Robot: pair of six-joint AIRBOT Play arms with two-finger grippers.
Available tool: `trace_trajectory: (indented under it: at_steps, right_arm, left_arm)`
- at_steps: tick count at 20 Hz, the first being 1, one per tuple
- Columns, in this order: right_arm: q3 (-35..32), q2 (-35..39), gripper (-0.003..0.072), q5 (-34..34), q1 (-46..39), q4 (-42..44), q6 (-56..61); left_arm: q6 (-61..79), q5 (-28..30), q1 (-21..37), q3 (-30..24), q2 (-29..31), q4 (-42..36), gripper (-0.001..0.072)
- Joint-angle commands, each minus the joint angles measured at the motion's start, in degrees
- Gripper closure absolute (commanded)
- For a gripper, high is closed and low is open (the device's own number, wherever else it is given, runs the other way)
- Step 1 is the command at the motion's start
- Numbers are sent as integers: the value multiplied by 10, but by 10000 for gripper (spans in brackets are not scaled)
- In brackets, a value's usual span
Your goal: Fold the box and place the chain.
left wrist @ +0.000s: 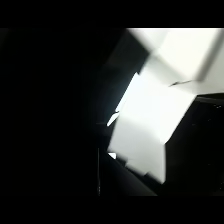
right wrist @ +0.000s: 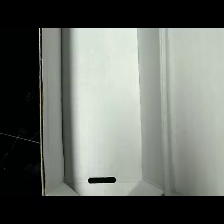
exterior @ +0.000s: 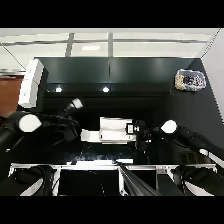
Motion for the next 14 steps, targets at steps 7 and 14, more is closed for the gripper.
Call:
trace_trajectory:
  at_steps: [7,14]
  right_arm:
    - [1,0,454,0,0,0,0]
    - [1,0,454,0,0,0,0]
  left_arm:
    - [-243,-57,244,-120,-79,-269,684]
    - [-202,-37,148,-130,-207,-322,685]
